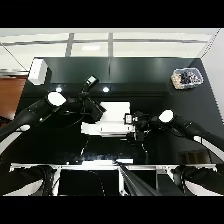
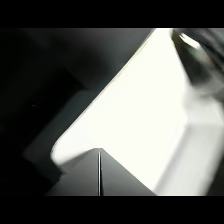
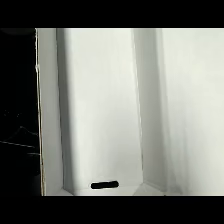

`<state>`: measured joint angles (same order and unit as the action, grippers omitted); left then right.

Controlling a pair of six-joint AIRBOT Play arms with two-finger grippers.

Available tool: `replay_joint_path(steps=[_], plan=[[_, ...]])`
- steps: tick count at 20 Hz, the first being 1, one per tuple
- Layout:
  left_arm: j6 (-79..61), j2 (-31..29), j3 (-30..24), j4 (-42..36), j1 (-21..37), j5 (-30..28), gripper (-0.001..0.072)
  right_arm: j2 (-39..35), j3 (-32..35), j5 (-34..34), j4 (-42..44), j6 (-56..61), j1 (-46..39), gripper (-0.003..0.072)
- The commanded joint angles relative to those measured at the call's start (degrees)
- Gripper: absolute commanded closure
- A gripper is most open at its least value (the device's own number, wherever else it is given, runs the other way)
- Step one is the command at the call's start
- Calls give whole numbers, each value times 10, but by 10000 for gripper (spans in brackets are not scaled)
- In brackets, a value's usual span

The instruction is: Fold the box and place the chain.

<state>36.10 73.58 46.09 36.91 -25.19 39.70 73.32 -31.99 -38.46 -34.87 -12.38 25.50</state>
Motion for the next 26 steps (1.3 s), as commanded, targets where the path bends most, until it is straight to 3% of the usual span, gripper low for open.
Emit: replay_joint_path(steps=[1,3,9,13,16,20,21,22,23,24,26], plan=[[-2,50,25,80,2,28,683,0,0,0,-1,0,0,275],[-2,84,49,111,-2,111,684,0,0,0,-1,0,0,274],[-27,93,77,136,6,149,684,0,0,2,0,2,0,275],[13,41,128,139,40,242,686,0,0,1,0,2,0,275],[18,-34,95,141,45,275,686,0,0,2,0,2,0,275],[-17,-94,-6,144,45,249,679,0,0,1,0,2,0,275],[-19,-92,-24,162,44,229,558,0,0,1,0,2,0,275],[-19,-89,-39,186,40,209,356,0,0,2,0,2,0,274],[-27,-85,-52,205,36,177,66,0,0,1,0,2,0,275],[-54,-83,-63,211,31,154,-6,0,0,2,0,2,0,275],[-180,-78,-74,212,15,145,-6,0,0,2,-1,2,0,275]])
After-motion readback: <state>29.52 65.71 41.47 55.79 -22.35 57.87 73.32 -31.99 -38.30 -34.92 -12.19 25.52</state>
